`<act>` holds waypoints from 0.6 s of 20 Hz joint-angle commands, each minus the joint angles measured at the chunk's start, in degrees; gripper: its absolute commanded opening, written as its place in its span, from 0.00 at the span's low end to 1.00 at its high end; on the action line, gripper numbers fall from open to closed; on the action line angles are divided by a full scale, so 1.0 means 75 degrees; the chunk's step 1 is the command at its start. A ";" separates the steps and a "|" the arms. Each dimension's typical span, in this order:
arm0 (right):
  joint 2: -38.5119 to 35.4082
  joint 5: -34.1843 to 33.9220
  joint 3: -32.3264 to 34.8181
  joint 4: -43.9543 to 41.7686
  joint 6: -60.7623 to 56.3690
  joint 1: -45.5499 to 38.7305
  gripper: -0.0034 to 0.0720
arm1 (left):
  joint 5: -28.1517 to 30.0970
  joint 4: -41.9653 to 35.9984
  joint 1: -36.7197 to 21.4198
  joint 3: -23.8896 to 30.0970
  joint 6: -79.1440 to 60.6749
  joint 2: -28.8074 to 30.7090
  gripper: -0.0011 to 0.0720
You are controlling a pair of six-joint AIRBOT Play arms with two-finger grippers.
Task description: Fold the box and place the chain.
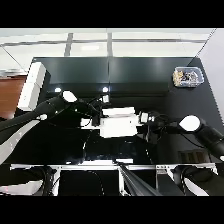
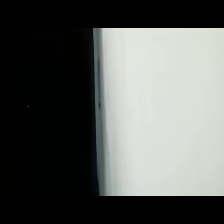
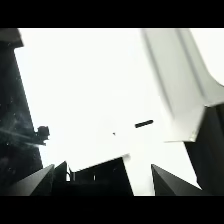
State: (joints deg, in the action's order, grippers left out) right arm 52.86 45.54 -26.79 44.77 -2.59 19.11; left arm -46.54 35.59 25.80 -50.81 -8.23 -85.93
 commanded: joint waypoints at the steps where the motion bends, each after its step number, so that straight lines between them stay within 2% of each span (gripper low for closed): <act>1: 0.0562 -0.0256 0.0067 0.0006 0.0769 0.0527 0.98 | 0.0052 0.0026 0.0003 0.0003 -0.0052 -0.0026 0.05; 4: 0.0915 -0.0603 0.0067 -0.0283 0.1075 0.0688 0.98 | 0.0055 0.0026 0.0003 0.0003 -0.0052 -0.0026 0.05; 9: 0.1326 -0.1833 0.0067 -0.0568 0.1183 0.1061 0.98 | 0.0055 0.0023 0.0003 0.0003 -0.0050 -0.0026 0.05; 12: 0.1323 -0.1306 -0.0289 -0.0516 0.1186 0.0860 0.98 | 0.0055 0.0023 0.0003 0.0003 -0.0050 -0.0026 0.05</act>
State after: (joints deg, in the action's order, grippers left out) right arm 62.13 35.18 -27.24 41.01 5.85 26.06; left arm -46.09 35.75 25.80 -50.81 -8.62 -86.11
